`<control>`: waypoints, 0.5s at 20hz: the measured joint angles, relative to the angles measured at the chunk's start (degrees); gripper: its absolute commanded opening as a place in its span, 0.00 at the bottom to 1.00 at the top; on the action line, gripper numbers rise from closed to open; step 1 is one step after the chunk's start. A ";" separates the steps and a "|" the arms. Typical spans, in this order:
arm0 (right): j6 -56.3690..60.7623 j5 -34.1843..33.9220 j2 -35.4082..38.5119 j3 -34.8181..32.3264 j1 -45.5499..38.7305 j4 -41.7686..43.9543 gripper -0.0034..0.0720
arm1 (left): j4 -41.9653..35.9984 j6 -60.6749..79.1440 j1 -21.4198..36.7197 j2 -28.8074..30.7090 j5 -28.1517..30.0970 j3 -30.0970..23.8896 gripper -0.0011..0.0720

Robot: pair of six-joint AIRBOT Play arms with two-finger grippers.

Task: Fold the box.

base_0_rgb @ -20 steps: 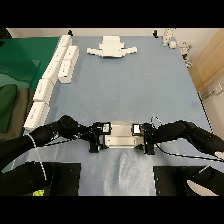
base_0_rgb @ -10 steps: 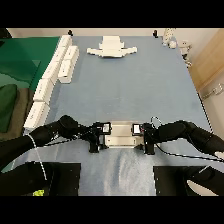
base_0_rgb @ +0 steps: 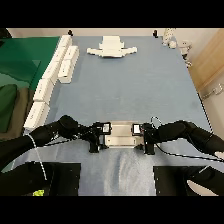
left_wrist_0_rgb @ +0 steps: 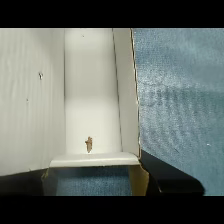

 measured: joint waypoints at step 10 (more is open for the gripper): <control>3.78 -0.76 0.52 0.24 0.00 -1.33 1.00 | 0.04 0.02 -0.02 0.00 -0.26 0.00 0.66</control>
